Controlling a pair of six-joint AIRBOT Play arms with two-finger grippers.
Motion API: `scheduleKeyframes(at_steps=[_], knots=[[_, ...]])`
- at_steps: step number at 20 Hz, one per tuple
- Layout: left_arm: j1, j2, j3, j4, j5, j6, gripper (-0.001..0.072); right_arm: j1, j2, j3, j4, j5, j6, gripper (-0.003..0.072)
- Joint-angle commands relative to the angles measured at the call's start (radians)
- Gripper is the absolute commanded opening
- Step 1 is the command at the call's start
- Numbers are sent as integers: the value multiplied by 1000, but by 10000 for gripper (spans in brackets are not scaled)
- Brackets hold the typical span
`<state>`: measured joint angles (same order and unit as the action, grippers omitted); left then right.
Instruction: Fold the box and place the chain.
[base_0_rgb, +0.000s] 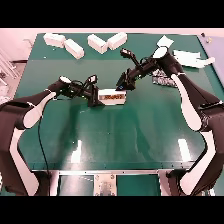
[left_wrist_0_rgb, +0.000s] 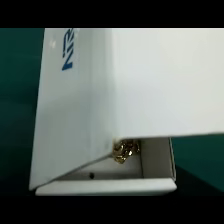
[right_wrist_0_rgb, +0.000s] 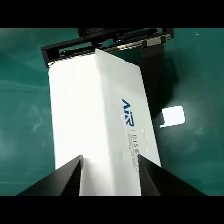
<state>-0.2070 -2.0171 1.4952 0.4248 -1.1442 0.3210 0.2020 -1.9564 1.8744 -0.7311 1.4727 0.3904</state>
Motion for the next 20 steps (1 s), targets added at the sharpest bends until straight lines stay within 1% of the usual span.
scheduleKeyframes(at_steps=[1, 5, 11, 12, 13, 15, 17, 18, 20], knots=[[1, 1, 0, 0, 0, 0, 627, -2, -7, -34, 26, -51, -61, 455], [1, 1, 0, 0, 0, 0, 627, 1, -22, -34, 51, -51, -135, 455], [1, 1, 0, 0, 0, 0, 627, 5, -24, -31, 42, -39, -167, 451], [1, 1, 0, 0, 0, 0, 627, 1, -22, -29, 43, -31, -167, 414], [1, 1, 0, 0, 0, 0, 627, -5, -17, -26, 44, -25, -166, 358], [1, 1, 0, 0, 0, 0, 627, -21, -2, -26, 82, -25, -166, 344], [1, 1, 0, 0, 0, 0, 627, -26, 13, -26, 101, 0, -164, 342], [1, 1, 0, 0, 0, 0, 627, -25, 14, -26, 99, 25, -164, 264], [1, 1, 0, 0, 0, 0, 627, -21, 14, -31, 99, 60, -164, 258]])
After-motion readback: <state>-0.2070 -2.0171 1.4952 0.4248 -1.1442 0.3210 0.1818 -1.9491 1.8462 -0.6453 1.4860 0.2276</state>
